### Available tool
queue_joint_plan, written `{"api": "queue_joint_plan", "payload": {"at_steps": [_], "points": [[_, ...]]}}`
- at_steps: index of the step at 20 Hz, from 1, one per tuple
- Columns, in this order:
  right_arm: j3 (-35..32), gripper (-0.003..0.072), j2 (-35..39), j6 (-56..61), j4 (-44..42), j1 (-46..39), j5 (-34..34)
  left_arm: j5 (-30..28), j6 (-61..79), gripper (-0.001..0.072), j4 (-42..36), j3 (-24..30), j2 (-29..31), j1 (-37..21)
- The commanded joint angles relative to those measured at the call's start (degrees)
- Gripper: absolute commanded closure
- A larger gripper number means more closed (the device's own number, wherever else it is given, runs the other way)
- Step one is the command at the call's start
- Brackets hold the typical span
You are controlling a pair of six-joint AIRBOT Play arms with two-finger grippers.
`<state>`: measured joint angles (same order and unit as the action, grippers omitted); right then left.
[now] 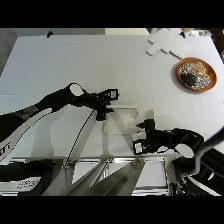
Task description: Fold the box and place the chain.
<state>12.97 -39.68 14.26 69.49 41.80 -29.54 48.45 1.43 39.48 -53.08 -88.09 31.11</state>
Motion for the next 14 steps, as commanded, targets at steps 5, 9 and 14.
{"api": "queue_joint_plan", "payload": {"at_steps": [5, 9, 14], "points": [[-1.1, 0.0015, -5.3, -2.3, -3.9, 0.6, 10.2, 0.0, 0.0, 0.0699, 0.0, 0.0, 0.0, 0.0], [-1.0, 0.0015, -5.3, -2.3, -3.9, 0.1, 12.4, 0.0, 0.0, 0.0699, 0.0, 0.0, 0.0, 0.0], [4.1, 0.0016, -5.3, -2.3, -4.0, -3.0, 5.6, 0.0, 0.0, 0.0699, 0.0, 0.0, 0.0, 0.0]]}}
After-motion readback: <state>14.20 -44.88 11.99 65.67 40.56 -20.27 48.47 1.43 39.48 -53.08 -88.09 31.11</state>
